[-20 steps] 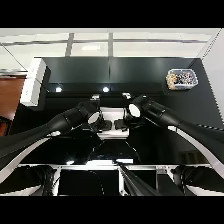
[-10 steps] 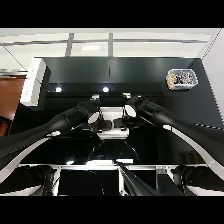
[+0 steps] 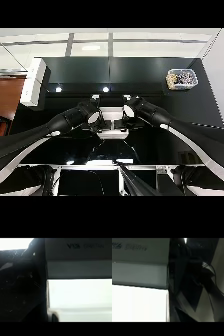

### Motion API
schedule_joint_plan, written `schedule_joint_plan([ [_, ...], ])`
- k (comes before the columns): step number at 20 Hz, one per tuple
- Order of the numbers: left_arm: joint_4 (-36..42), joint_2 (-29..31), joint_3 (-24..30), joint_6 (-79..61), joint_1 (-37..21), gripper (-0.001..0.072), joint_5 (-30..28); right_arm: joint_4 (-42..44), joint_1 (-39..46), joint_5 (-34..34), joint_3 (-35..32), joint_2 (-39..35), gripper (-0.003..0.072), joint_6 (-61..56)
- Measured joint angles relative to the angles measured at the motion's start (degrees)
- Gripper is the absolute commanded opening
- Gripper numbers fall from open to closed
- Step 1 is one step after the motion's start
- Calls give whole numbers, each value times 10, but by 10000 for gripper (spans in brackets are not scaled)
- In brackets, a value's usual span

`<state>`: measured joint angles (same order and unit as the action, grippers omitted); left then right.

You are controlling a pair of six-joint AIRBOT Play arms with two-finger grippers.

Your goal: Fold the box and place the chain.

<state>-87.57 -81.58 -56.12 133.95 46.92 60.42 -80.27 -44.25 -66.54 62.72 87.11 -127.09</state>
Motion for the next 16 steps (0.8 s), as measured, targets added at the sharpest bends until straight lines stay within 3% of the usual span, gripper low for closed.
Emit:
schedule_joint_plan([
  [2,1,0,0,2,0,30,2,3,0,1,0,0,17,3],
  [6,1,0,0,1,0,30,2,6,0,2,0,-2,19,13],
  [8,0,0,0,-1,0,29,0,8,0,0,0,-2,149,19],
  [16,0,0,0,-1,0,30,0,10,0,1,0,-9,135,19],
])
